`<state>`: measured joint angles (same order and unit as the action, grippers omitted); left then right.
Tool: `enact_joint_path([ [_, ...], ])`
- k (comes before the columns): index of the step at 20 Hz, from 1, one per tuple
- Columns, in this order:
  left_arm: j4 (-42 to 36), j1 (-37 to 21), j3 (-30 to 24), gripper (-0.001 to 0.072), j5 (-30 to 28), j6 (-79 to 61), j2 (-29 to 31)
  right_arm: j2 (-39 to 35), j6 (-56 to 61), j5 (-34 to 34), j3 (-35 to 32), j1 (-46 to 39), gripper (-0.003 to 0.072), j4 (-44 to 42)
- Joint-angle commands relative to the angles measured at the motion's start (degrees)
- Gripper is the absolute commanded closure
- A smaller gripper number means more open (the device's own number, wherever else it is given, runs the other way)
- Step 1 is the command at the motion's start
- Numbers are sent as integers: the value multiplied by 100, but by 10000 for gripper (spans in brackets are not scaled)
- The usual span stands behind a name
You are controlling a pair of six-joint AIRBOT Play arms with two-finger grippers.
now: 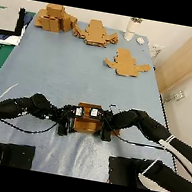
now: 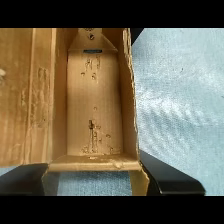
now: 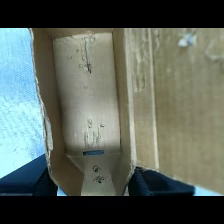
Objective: Fold the box.
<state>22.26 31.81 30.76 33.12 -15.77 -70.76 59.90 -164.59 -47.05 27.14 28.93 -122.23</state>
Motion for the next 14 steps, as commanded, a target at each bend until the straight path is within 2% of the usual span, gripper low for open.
enact_joint_path([
  [1,2,0,-4,200,0,-2,-2,2,2,2,4,0,173,-2],
  [6,2,0,-4,200,0,-2,-2,2,4,-9,4,0,173,-13],
  [8,2,0,-4,200,0,-2,-2,2,4,-269,4,2,171,-107],
  [9,2,0,-4,200,0,-2,-2,2,15,-378,4,0,-34,-35],
  [11,2,0,-4,200,2,-2,-2,-127,452,-391,15,0,-34,205],
  [14,2,0,-4,200,2,-2,-2,-487,1624,-466,15,0,-34,1126],
])
